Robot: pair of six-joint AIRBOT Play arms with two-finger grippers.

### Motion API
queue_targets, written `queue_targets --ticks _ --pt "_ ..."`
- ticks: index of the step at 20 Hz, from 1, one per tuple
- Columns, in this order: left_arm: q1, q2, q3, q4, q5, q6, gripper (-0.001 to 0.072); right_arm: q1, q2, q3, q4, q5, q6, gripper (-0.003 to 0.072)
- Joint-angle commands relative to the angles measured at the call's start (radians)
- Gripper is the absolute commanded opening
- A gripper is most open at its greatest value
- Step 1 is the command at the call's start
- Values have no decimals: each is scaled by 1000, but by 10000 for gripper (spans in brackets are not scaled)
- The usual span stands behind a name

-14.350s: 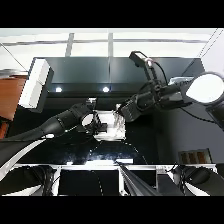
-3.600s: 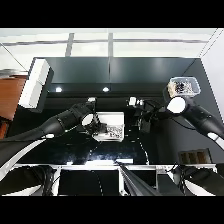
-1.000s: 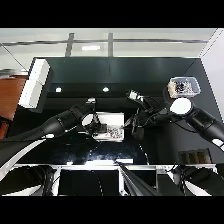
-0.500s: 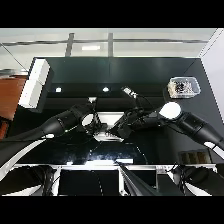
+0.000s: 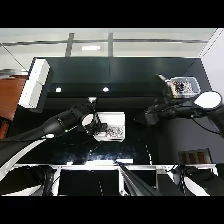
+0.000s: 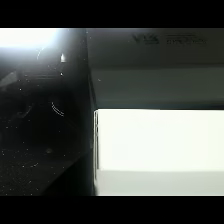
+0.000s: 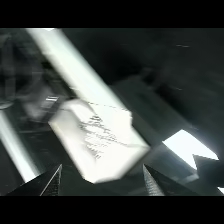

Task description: Fold the box and place the chain.

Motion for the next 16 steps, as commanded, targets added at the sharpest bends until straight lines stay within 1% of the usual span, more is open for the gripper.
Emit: queue_targets --ticks 1,2,3,4,5,6,9,10,13,14,16 --pt "1 0 5 8 3 -11 36 -117 27 -21 -98 28 58 593" --pt "1 1 15 8 2 -10 55 -118 27 -37 -101 26 58 593" --pt "1 1 29 8 0 -10 131 -118 27 -52 -99 24 58 593" --pt "1 1 48 8 -3 -5 365 -118 27 -64 -99 22 58 593" --pt "1 1 68 8 -10 10 622 -118 27 -70 -99 21 57 593" --pt "1 1 93 8 -36 50 708 -118 27 -72 -100 21 58 592" --pt "1 17 157 27 -161 211 708 -118 27 -72 -101 22 58 592" --pt "1 40 161 31 -193 293 708 -118 27 -72 -101 22 58 592" --pt "21 160 141 50 -298 596 708 -118 27 -72 -101 27 58 591" --pt "47 210 127 50 -323 682 708 -118 27 -72 -101 29 58 591" --pt "155 322 79 42 -353 823 708 -118 27 -72 -101 30 58 591"
